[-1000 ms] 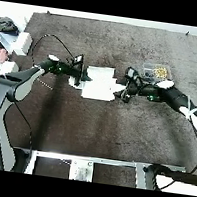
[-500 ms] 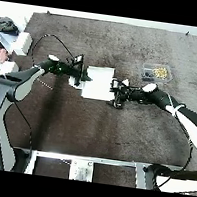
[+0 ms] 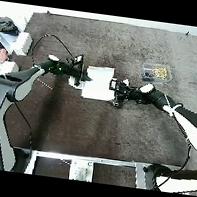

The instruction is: Fold the box and place the chain.

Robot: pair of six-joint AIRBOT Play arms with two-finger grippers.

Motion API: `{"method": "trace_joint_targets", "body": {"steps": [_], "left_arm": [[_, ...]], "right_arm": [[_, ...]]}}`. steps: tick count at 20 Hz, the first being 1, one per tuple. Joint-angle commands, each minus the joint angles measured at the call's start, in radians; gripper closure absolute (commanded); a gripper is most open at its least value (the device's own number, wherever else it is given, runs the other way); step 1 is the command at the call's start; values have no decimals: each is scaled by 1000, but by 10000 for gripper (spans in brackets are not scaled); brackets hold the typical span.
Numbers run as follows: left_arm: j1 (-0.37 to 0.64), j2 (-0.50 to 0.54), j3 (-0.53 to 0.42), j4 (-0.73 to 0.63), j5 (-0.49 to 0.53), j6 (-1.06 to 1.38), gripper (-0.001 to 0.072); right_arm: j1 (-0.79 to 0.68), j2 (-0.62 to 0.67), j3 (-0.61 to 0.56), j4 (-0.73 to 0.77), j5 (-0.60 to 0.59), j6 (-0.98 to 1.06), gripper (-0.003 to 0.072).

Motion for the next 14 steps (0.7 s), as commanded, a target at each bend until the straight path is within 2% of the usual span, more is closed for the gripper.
{"method": "trace_joint_targets", "body": {"steps": [1, 4, 8, 14], "left_arm": [[1, 0, 0, 0, 0, 0, 698], [1, 0, 0, 0, 0, 0, 698], [1, 0, 0, 0, 0, 0, 697], [1, 0, 0, 0, 0, 0, 698]], "right_arm": [[1, 21, 0, 3, -46, 6, -29], [1, 67, 1, 11, -82, 5, -29], [-4, 45, 53, 13, -81, 5, -29], [-66, -5, 157, 3, 50, 4, -29]]}}
